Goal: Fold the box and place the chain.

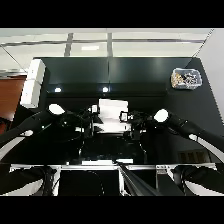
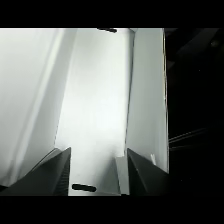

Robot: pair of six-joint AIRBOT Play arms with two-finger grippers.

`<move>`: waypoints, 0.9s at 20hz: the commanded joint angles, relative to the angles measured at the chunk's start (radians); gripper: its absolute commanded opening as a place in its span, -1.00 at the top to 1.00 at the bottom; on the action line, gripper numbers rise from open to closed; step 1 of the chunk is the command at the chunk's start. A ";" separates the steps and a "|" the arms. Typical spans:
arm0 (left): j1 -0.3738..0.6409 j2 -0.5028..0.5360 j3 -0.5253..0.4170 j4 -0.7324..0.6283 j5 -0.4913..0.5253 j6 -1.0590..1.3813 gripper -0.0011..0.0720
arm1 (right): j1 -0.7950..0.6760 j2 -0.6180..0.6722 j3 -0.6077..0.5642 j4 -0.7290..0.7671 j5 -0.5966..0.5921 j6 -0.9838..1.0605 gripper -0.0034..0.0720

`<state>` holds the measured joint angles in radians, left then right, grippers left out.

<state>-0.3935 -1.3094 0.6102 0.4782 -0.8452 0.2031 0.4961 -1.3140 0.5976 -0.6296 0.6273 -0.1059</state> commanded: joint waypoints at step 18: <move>0.739 0.091 -0.026 0.247 -0.470 -1.315 0.90 | 0.000 -0.001 0.000 0.001 0.001 0.001 0.11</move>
<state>0.1524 -1.1538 0.6434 0.9977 -1.2011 -1.0840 0.4961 -1.3140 0.5976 -0.6289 0.6281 -0.1047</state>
